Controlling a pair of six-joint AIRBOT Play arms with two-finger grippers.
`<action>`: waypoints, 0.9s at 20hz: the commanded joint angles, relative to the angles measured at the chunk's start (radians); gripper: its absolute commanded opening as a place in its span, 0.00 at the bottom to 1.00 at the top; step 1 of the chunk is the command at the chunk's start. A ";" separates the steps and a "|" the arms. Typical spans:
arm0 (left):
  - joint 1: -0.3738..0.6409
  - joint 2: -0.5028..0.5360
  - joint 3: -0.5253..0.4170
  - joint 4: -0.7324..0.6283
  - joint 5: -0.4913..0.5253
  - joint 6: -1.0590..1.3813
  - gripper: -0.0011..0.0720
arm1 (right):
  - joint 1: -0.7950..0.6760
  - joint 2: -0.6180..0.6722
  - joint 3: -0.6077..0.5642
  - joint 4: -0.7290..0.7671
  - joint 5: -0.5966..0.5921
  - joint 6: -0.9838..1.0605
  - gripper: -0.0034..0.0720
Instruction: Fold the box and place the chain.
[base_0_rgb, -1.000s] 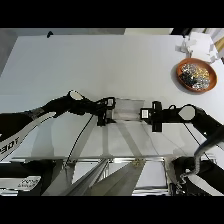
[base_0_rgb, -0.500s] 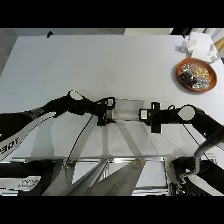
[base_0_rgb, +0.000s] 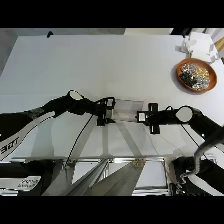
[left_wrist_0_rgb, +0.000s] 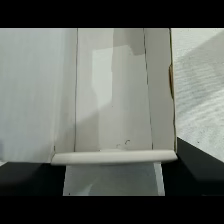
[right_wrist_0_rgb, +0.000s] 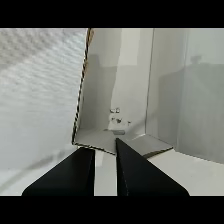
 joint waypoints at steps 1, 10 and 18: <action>-0.001 -0.001 0.000 -0.002 0.002 -0.001 0.03 | 0.003 -0.001 0.000 0.044 -0.007 0.002 0.11; -0.001 -0.001 0.000 -0.002 0.002 -0.001 0.03 | 0.002 0.007 0.000 -0.060 0.031 0.068 0.19; -0.001 -0.001 0.000 -0.002 0.002 -0.001 0.03 | 0.002 0.025 0.000 -0.061 0.066 0.067 0.24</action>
